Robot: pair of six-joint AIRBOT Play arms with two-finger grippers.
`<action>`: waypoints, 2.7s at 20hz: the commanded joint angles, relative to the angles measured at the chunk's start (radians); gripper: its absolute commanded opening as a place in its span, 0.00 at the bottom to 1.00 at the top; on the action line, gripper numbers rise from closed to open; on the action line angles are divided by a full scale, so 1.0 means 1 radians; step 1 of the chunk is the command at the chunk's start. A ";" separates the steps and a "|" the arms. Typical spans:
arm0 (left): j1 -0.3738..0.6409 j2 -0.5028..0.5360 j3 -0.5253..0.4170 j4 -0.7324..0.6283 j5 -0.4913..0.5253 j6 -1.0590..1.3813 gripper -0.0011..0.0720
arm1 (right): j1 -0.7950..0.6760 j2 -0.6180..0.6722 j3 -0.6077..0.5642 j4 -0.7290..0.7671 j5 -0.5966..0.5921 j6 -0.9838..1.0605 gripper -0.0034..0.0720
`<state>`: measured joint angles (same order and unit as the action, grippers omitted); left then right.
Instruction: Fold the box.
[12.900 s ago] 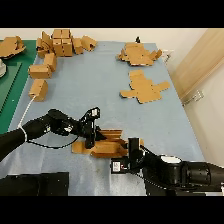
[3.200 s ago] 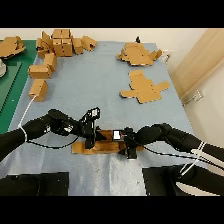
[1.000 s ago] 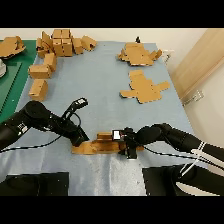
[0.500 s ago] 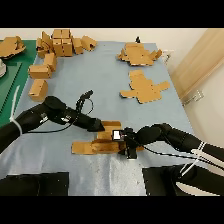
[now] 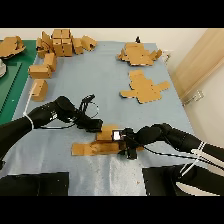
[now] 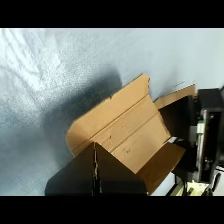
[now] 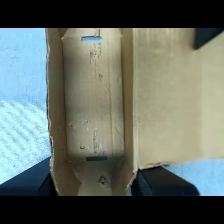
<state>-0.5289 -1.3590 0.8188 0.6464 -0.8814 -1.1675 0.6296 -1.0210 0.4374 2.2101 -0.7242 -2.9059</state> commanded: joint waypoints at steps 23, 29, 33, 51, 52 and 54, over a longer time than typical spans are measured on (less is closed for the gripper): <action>0.396 0.186 0.040 0.054 -0.145 0.632 0.03 | 0.000 0.000 0.000 -0.001 0.001 0.000 0.72; 0.258 0.426 -0.079 0.285 -0.227 0.623 0.03 | 0.000 0.000 0.000 -0.003 0.001 0.000 0.72; 0.024 0.626 -0.208 0.340 -0.032 0.660 0.03 | 0.000 0.000 0.000 -0.004 0.001 0.000 0.72; -0.164 0.370 -0.298 0.212 0.064 0.763 0.84 | 0.000 0.000 0.000 -0.004 0.001 0.000 0.72; -0.164 0.370 -0.298 0.208 0.067 0.764 0.84 | 0.000 0.000 0.000 -0.004 0.001 0.000 0.72; -0.164 0.370 -0.298 0.205 0.069 0.764 0.84 | 0.000 0.000 0.000 -0.004 0.001 0.000 0.72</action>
<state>-0.6918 -0.9825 0.5201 0.8875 -0.8204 -0.4225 0.6296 -1.0206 0.4374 2.2063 -0.7238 -2.9063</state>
